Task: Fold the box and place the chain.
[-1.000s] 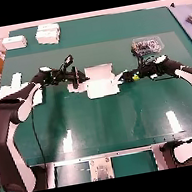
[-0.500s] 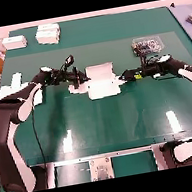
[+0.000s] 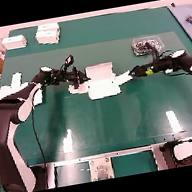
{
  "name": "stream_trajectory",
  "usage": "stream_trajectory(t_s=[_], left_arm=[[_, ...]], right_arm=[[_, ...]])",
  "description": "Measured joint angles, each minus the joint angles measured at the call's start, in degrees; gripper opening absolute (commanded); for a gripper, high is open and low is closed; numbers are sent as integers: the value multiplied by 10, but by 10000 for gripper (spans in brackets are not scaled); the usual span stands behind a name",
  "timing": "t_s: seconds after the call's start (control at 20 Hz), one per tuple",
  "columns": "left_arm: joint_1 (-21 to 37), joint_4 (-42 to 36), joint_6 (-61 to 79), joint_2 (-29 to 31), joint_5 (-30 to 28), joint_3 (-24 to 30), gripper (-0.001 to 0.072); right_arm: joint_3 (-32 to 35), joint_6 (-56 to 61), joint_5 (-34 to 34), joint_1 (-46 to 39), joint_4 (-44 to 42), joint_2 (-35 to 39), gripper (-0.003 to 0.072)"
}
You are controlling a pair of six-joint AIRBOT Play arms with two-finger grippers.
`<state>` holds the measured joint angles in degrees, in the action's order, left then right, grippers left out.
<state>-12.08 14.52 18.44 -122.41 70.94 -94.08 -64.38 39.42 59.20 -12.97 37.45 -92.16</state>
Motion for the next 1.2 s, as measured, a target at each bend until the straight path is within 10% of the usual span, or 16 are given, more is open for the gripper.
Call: stream_trajectory(t_s=[0.65,1.2], left_arm=[[0,0,0,0,0,0,20],[0,0,0,0,0,0,20]], right_arm=[[5,-114,-22,69,-15,119,367],[186,-218,-193,239,157,189,470]])
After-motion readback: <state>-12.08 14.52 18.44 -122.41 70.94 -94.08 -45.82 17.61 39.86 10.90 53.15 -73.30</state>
